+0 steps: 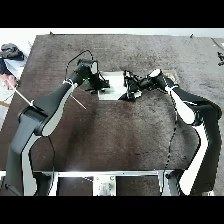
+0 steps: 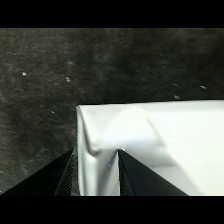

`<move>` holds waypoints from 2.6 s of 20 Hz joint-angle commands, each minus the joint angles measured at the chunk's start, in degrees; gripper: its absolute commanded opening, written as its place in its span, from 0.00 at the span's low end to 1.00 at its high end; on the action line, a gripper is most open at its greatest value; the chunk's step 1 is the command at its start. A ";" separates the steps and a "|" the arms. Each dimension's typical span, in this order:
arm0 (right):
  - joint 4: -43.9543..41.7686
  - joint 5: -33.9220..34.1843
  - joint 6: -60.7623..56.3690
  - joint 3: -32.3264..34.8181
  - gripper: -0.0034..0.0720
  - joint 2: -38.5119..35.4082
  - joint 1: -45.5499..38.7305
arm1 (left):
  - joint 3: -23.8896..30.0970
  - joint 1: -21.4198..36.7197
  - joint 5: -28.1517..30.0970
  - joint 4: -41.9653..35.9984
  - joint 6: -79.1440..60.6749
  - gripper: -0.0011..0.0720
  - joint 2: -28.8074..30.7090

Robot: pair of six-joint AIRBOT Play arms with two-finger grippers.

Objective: Fold the box and place the chain.

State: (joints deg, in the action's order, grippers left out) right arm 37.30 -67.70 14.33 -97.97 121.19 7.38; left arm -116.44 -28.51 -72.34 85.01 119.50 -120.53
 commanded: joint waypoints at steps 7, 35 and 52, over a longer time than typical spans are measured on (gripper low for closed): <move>0.00 0.00 -0.02 0.02 0.59 0.02 0.04 | -0.81 -0.37 -0.59 3.58 1.53 0.39 -1.27; 0.00 0.00 -0.02 0.02 0.59 0.02 0.04 | -0.87 1.40 -3.23 1.95 -30.75 0.94 11.32; 0.00 0.00 -0.02 0.02 0.59 0.02 0.04 | 30.01 21.11 14.27 -50.80 -100.35 0.95 19.67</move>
State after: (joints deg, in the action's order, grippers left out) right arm 37.32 -67.70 14.31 -97.95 121.19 7.44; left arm -91.72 -9.21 -60.42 40.45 28.08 -100.55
